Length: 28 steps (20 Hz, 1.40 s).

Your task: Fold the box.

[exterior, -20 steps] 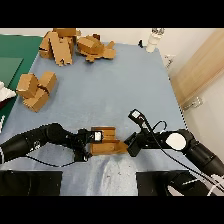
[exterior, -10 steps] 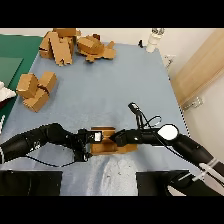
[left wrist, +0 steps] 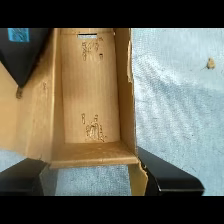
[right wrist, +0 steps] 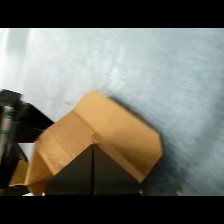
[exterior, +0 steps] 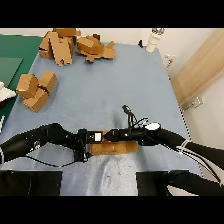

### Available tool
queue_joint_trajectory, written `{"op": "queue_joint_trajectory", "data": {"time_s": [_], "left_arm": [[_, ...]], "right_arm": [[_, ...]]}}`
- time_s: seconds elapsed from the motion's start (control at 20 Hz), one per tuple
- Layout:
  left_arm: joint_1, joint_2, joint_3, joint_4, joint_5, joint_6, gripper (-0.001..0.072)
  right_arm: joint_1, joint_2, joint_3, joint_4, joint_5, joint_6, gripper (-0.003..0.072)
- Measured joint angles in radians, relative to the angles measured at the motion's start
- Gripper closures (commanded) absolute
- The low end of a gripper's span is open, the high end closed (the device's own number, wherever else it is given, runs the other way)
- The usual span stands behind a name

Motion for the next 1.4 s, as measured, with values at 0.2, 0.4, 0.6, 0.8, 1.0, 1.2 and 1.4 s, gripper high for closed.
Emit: {"op": "queue_joint_trajectory", "data": {"time_s": [0.2, 0.4, 0.6, 0.8, 1.0, 1.2, 1.4], "left_arm": [[0.000, 0.000, 0.000, 0.000, 0.000, -0.001, 0.0201], [0.000, 0.000, 0.000, -0.001, -0.005, -0.005, 0.0200], [0.000, 0.000, 0.000, -0.002, -0.003, -0.006, 0.0201], [0.000, 0.000, 0.000, -0.002, -0.001, -0.004, 0.0201], [0.000, 0.000, 0.000, -0.002, 0.000, -0.004, 0.0201], [-0.001, 0.000, 0.000, -0.002, 0.001, -0.004, 0.0201], [-0.002, 0.000, 0.000, -0.002, 0.001, -0.004, 0.0201]], "right_arm": [[0.000, -0.037, 0.000, 0.008, 0.003, -0.032, 0.0685], [-0.026, -0.001, -0.001, -0.021, -0.003, -0.085, 0.0685], [-0.116, 0.159, -0.001, -0.226, 0.003, -0.020, 0.0456], [-0.163, 0.327, -0.001, -0.616, 0.095, 0.130, 0.0179], [-0.107, 0.400, -0.001, -0.850, 0.201, 0.092, 0.0115], [-0.014, 0.420, -0.001, -1.080, 0.256, 0.087, 0.0115], [0.068, 0.422, -0.001, -1.172, 0.258, 0.088, 0.0115]]}}
